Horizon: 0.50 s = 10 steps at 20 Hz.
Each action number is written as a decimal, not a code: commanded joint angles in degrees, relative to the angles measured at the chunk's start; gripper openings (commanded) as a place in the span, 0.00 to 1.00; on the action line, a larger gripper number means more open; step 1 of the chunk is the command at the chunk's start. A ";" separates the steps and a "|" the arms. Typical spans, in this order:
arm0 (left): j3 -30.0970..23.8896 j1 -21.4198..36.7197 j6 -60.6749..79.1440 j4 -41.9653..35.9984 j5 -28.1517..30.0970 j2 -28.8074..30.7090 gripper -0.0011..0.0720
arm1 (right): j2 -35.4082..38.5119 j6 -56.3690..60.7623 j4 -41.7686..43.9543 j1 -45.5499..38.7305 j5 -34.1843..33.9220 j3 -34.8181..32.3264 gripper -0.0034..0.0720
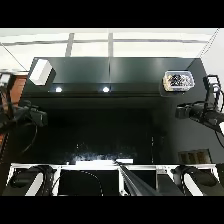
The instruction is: Fold the box and place the chain.
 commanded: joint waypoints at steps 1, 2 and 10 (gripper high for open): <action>-5.88 -0.17 -0.04 -0.07 3.63 5.09 0.06 | -1.16 4.96 -0.42 -3.78 5.35 -1.18 0.06; -5.95 -0.17 -0.02 0.00 4.04 4.81 0.06 | -1.62 4.85 -0.37 -5.27 6.73 -1.14 0.06; -5.97 -0.17 0.00 -0.04 6.36 4.52 0.06 | -1.68 4.44 1.88 -6.08 7.06 -1.11 0.06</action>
